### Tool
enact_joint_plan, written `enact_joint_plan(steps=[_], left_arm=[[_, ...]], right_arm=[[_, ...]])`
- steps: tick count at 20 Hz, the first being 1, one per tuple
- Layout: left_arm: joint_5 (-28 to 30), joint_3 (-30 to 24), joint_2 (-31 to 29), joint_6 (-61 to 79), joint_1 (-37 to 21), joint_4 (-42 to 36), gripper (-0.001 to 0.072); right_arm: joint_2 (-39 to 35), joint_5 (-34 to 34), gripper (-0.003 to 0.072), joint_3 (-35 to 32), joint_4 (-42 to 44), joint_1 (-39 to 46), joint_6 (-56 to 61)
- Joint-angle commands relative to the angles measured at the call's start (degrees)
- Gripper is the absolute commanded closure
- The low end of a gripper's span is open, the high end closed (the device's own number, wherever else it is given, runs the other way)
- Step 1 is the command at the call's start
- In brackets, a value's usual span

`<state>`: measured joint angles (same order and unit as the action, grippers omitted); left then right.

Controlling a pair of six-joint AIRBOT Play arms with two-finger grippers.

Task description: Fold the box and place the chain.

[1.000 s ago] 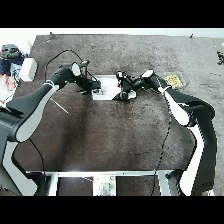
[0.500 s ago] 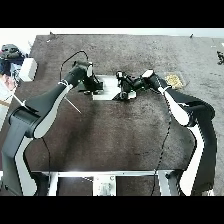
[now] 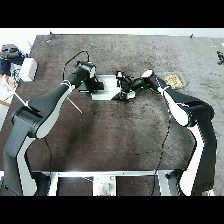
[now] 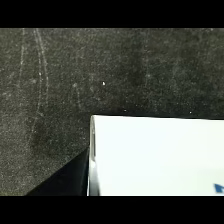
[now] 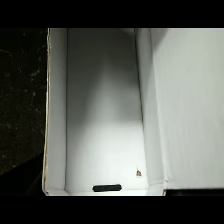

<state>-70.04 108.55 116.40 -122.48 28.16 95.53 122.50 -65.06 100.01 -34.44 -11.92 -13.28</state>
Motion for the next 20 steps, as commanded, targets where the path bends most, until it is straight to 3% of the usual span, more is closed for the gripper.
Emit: enact_joint_plan(steps=[1, 5, 6, 7, 8, 13, 17, 20], left_arm=[[-0.9, 0.1, 0.1, -0.5, 0.0, 0.5, 0.0698], [-1.2, 0.1, 0.1, 0.0, 0.0, -0.4, 0.0697], [-1.2, 0.1, 0.1, 1.4, 0.0, -1.4, 0.0575], [-1.0, 0.1, 0.1, 3.8, 0.0, -3.5, 0.0328], [-1.1, 0.1, 0.0, 5.6, -0.1, -5.1, 0.0277], [-4.4, 2.8, -1.8, 10.8, -0.4, -6.4, 0.0277], [-12.9, 9.2, -3.4, 22.1, -2.6, -5.3, 0.0276], [-12.2, 9.2, -6.3, 31.2, -4.2, -5.9, 0.0275]], right_arm=[[0.0, -0.1, 0.0275, 0.0, 0.0, 0.1, 0.0], [0.0, -0.1, 0.0275, 0.0, 0.0, 0.1, 0.0], [0.0, -0.1, 0.0275, 0.0, 0.0, 0.1, 0.0], [0.0, -0.1, 0.0274, 0.0, 0.0, 0.1, 0.0], [0.0, -0.1, 0.0274, 0.0, 0.0, 0.1, 0.0], [0.0, -0.1, 0.0274, 0.0, 0.0, 0.1, 0.0], [0.0, -0.1, 0.0274, 0.0, 0.0, 0.1, 0.0], [0.0, -0.1, 0.0275, 0.0, 0.0, 0.1, 0.0]])
